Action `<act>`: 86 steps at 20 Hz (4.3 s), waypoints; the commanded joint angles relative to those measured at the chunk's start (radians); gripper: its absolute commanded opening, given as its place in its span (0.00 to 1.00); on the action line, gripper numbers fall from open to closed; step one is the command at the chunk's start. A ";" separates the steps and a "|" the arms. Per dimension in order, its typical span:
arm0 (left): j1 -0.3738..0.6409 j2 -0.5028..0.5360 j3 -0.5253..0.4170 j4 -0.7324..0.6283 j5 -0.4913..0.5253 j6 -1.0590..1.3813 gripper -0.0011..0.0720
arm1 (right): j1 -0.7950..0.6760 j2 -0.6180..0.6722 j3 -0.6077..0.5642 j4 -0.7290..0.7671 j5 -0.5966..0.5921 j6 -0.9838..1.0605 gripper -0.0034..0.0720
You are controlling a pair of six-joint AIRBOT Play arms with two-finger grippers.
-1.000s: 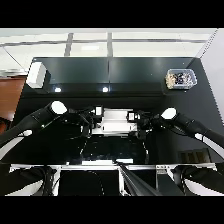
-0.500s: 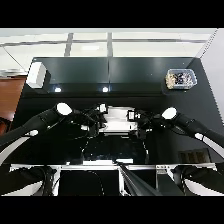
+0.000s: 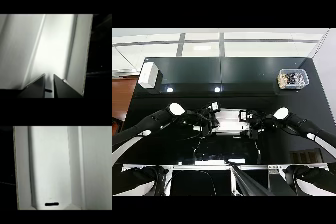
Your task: Fold the box and place the chain.
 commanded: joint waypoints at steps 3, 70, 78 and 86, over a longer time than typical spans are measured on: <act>0.077 0.118 0.018 0.353 -0.163 -0.455 0.05 | 0.000 0.000 0.000 0.001 -0.001 0.001 0.06; -0.271 -0.228 0.474 0.879 -0.419 -2.288 0.39 | 0.000 0.000 0.000 -0.001 0.000 0.000 0.07; -0.286 -0.231 0.475 0.863 -0.396 -2.323 0.05 | 0.000 0.000 0.000 -0.001 -0.001 0.000 0.07; -0.285 -0.232 0.475 0.869 -0.410 -2.324 0.35 | 0.000 0.000 0.000 -0.001 -0.001 0.000 0.07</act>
